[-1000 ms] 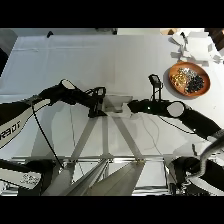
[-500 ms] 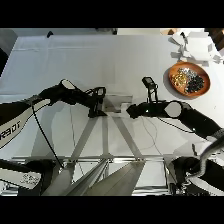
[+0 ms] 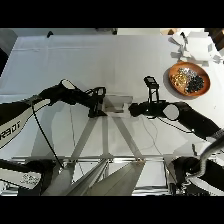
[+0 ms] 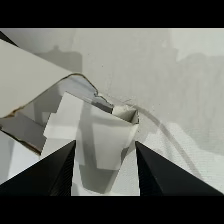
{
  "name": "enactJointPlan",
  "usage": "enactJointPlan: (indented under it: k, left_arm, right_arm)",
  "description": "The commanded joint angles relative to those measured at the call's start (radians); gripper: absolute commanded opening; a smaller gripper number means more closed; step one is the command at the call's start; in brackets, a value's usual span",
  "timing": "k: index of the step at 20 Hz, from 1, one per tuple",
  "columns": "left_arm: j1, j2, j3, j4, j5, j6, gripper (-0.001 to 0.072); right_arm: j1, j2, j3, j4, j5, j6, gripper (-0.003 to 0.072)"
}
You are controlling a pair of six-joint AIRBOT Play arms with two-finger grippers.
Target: Fold the box and place the chain.
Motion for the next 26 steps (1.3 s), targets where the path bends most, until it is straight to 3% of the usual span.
enactJointPlan:
  k: [1,9,18,26]
  left_arm:
    - [0.0,0.0,0.0,0.0,0.0,0.0,0.0141]
    - [0.0,0.0,0.0,0.0,0.0,0.0,0.0141]
    - [0.0,0.0,0.0,0.0,0.0,0.0,0.0141]
    - [0.0,0.0,0.0,0.001,0.0,0.0,0.0141]
  right_arm:
    - [0.001,-0.001,0.014,-0.001,0.018,0.068,0.0422]
    - [0.007,-0.021,0.04,0.048,0.118,0.078,0.0403]
    - [0.031,-0.133,0.101,-0.029,0.136,0.157,0.0402]
    - [0.047,-0.135,0.105,-0.064,0.113,0.205,0.0412]
